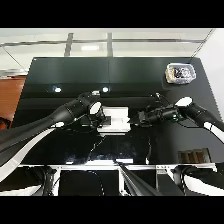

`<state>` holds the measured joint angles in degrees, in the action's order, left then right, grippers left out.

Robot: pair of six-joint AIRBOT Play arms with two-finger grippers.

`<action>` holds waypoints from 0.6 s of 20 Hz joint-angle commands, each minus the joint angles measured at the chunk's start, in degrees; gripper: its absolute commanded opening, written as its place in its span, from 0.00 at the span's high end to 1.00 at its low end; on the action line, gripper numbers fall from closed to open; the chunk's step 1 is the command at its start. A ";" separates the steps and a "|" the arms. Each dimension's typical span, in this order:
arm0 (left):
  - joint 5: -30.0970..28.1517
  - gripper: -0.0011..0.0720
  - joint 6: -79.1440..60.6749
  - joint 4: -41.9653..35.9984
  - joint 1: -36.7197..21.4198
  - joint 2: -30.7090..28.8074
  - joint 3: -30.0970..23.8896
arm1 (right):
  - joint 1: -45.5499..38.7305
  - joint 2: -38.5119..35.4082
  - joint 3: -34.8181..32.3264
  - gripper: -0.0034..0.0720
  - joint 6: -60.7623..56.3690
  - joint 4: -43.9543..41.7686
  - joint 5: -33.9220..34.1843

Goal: Fold the box and place the chain.

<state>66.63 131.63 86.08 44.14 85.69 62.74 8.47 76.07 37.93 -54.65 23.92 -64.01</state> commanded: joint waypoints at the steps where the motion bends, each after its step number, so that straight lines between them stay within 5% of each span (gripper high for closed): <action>1: 0.02 0.95 -0.04 -0.02 -0.02 0.00 0.07 | 2.62 0.07 1.14 0.16 -0.70 -0.72 -0.20; 2: 0.04 0.95 -0.02 -0.02 -0.02 0.00 0.07 | 3.87 0.07 1.25 0.34 -2.05 -0.70 0.96; 5: 0.07 0.95 -0.04 -0.02 -0.02 0.00 0.07 | 6.91 0.07 3.23 0.50 -6.45 2.93 3.74; 12: 0.07 0.95 -0.04 -0.02 -0.02 0.00 0.07 | 14.64 0.07 7.78 0.51 -20.48 17.77 6.25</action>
